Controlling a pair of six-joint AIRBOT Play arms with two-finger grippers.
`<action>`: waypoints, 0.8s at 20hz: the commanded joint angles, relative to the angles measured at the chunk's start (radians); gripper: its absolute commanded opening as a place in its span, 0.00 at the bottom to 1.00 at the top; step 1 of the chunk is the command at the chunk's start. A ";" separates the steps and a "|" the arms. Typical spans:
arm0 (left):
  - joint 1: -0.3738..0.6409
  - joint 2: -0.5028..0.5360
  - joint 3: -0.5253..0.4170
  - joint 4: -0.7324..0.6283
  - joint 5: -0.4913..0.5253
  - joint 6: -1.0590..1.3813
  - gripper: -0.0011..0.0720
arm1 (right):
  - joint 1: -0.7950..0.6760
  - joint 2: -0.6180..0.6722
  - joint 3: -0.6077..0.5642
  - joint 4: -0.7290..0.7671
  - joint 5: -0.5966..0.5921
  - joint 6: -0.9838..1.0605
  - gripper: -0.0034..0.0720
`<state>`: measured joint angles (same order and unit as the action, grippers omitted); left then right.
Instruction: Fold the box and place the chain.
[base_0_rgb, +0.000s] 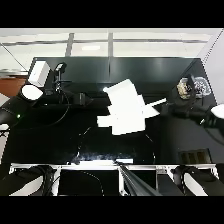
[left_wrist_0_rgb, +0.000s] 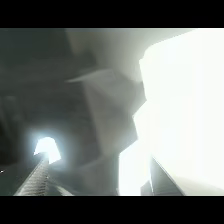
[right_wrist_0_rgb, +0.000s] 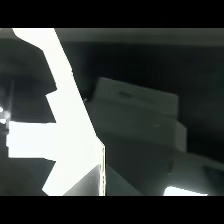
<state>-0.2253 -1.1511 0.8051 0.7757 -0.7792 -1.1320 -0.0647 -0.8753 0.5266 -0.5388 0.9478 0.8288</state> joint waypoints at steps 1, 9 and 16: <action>0.000 0.005 -0.044 -0.127 -0.036 0.028 0.98 | 0.186 0.134 -0.192 0.071 -0.268 -0.012 0.11; 0.045 -0.035 -0.300 -0.480 -0.095 0.439 0.98 | 0.428 0.139 -0.255 0.078 -0.417 -0.021 0.11; -0.023 -0.313 -0.190 -0.557 -0.259 0.740 0.98 | 0.428 0.139 -0.255 0.083 -0.387 -0.004 0.11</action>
